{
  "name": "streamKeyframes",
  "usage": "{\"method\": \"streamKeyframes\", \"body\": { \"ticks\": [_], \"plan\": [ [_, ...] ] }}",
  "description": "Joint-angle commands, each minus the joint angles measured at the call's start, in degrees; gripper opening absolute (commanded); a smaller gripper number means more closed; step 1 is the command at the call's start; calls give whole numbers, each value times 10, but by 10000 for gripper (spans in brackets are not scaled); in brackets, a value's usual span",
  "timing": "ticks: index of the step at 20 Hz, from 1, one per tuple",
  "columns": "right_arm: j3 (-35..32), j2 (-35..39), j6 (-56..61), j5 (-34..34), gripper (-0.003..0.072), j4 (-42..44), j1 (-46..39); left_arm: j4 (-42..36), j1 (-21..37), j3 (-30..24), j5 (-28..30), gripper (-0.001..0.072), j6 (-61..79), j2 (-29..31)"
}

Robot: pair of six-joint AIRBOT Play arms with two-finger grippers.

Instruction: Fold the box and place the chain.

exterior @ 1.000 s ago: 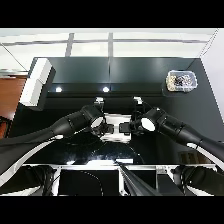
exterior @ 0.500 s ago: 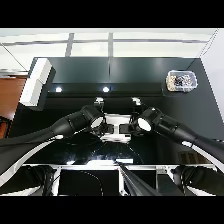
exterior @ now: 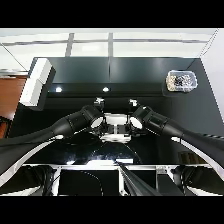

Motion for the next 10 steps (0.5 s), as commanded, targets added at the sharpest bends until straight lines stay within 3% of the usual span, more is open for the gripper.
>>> {"method": "streamKeyframes", "body": {
  "ticks": [1, 3, 6, 9, 10],
  "plan": [
    [2, -3, 4, 4, 190, -2, 1, 0, 0, 0, 0, 27, 0, 0],
    [2, -3, 7, 4, 189, 0, 1, 0, 0, 0, 0, 28, 0, 0],
    [2, -3, 9, 3, 10, 0, 2, 0, 0, 0, 0, 27, 0, 0],
    [2, -3, 8, 3, 12, 0, 2, 0, 0, 0, 0, 27, 0, 0],
    [2, -3, 9, 4, 85, 0, 2, 0, 0, 0, 0, 28, 0, 0]
  ]
}}
